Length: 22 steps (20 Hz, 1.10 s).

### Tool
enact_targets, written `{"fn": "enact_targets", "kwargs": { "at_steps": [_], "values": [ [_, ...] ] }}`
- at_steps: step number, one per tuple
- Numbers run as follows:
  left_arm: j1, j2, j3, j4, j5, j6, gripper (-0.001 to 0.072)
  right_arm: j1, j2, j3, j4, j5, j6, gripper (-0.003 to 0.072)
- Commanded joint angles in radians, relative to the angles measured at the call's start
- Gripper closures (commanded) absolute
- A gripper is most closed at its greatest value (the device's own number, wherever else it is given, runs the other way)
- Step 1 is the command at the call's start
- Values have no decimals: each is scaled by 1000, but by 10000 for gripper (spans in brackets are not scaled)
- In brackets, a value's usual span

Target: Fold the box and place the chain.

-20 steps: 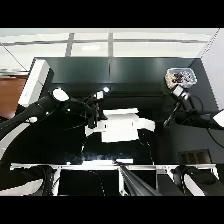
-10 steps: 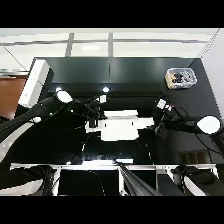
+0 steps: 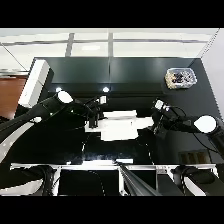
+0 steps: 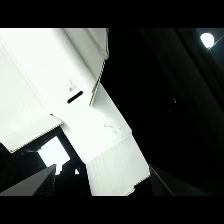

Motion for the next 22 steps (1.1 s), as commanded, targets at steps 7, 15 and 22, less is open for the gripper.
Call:
{"fn": "enact_targets", "kwargs": {
  "at_steps": [7,15,22],
  "values": [
    [-1,-1,-1,8,-2,1,681,0,-3,-1,1,0,0,40],
    [-2,-1,-1,19,3,2,682,1,-3,-3,0,27,-6,40],
    [-27,-1,-27,85,58,1,682,8,-4,-74,31,48,-76,40]
  ]
}}
